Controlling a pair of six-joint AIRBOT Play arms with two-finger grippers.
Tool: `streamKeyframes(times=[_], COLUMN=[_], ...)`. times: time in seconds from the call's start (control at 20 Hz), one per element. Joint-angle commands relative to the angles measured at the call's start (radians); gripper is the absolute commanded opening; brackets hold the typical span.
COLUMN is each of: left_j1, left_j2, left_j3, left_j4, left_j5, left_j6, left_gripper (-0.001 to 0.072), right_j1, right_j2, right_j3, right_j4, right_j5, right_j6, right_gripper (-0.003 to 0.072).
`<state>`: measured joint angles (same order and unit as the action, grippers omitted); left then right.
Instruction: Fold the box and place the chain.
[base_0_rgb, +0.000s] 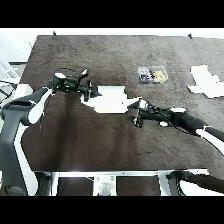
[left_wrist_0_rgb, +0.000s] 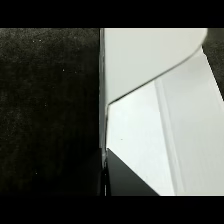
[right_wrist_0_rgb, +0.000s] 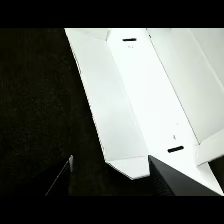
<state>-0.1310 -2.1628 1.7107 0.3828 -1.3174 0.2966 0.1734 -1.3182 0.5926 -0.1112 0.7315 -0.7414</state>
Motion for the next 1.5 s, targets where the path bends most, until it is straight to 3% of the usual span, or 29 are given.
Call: streamKeyframes(times=[0.0, 0.2, 0.55, 0.75, 1.0, 1.45], left_j1=[0.0, 0.0, 0.0, 0.0, 0.0, 0.0], left_j2=[0.0, 0.0, 0.0, 0.0, 0.0, 0.0], left_j3=[0.0, 0.0, 0.0, 0.0, 0.0, 0.0], left_j4=[-0.001, -0.001, -0.001, -0.001, -0.001, -0.001], left_j5=[0.0, 0.0, 0.001, 0.0, 0.001, 0.001], left_j6=[0.0, 0.0, 0.0, 0.0, 0.0, 0.0], left_gripper=[0.0021, 0.0021, 0.0021, 0.0021, 0.0021, 0.0021], right_j1=[0.048, 0.089, 0.108, 0.125, 0.124, 0.087], right_j2=[0.0, 0.0, -0.074, -0.08, -0.094, -0.109], right_j3=[0.004, 0.01, 0.077, 0.078, 0.087, 0.162], right_j4=[-0.006, -0.006, -0.013, -0.092, -0.088, -0.054], right_j5=[-0.061, -0.148, -0.148, -0.148, -0.226, -0.229], right_j6=[-0.063, -0.076, -0.074, -0.016, 0.003, 0.081], right_gripper=[0.0553, 0.0552, 0.0552, 0.0552, 0.055, 0.0504])
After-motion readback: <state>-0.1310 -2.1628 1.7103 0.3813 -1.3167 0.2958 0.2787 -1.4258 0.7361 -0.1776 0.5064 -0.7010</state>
